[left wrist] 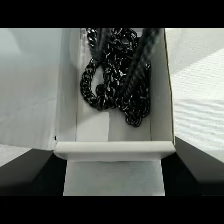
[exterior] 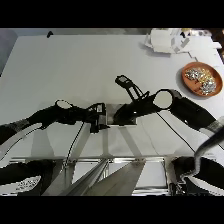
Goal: Fold the box and place the chain.
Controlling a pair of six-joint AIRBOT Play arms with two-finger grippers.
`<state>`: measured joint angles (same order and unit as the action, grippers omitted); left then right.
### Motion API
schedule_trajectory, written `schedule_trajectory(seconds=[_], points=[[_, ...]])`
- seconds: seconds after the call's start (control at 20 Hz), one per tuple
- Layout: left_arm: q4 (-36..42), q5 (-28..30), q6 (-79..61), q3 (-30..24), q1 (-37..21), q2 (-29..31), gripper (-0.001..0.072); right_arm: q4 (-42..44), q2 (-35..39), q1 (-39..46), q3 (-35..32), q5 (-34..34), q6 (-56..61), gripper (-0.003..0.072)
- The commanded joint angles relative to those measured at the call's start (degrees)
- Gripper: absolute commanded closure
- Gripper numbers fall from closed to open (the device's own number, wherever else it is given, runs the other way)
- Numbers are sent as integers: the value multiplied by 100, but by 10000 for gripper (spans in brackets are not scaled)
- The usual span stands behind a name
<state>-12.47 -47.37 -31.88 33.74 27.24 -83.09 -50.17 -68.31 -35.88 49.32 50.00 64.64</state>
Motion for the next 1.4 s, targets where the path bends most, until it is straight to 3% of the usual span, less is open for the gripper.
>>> schedule_trajectory(seconds=[0.0,0.1,0.2,0.5,0.75,0.9,1.05,1.15,1.35], points=[[0,2,0,2,-2,2,501,-44,-188,-13,0,-138,9,624],[0,0,0,2,-2,2,501,-37,-186,-13,2,-109,11,593],[0,2,0,2,-2,2,501,-39,-129,-7,9,-9,151,444],[0,2,0,2,-2,2,501,-221,758,525,251,629,170,445],[0,2,0,2,-2,2,501,-2579,1353,1947,466,1093,1368,445],[0,2,0,2,-2,2,501,-3213,1088,2664,431,1311,1552,446],[0,2,0,2,-2,2,501,-3209,640,2959,101,826,1554,433],[-2,0,0,2,-2,2,501,-3213,258,2955,-70,557,1545,257],[0,2,0,2,-2,2,501,-3320,-396,2951,-83,354,1552,252]])
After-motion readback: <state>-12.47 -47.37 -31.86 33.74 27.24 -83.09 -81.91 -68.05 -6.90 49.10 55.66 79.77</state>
